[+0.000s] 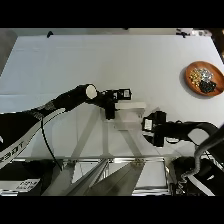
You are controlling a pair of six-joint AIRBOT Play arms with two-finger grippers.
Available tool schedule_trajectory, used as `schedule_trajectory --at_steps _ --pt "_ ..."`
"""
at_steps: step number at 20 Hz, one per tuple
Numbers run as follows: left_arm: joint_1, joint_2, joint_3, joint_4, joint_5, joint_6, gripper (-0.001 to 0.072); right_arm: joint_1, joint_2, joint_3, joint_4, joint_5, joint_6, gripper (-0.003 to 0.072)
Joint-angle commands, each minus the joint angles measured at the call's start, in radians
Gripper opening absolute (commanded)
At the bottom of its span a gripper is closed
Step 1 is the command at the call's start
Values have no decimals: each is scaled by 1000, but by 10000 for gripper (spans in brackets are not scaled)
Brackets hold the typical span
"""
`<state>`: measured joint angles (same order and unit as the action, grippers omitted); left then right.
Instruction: Fold the box and place the chain.
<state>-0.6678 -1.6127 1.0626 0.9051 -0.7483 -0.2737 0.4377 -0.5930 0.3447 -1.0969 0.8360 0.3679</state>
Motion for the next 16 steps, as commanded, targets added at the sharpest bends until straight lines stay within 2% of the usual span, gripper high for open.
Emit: schedule_trajectory --at_steps 1,3,5,7,10,16 --pt "-1 0 1 0 0 0 14 -126 238 -73 94 82 -43 710" --pt "-1 0 1 0 0 0 14 -202 411 -178 201 118 -41 709" --pt "-1 0 1 0 0 0 14 -233 475 -214 202 115 -87 705" --pt "-1 0 1 0 0 0 14 -234 438 -214 179 67 -89 701" --pt "-1 0 1 0 0 0 14 -234 317 -214 127 24 -96 687" --pt "-1 0 1 0 0 0 14 -222 140 -214 141 -59 -248 687"
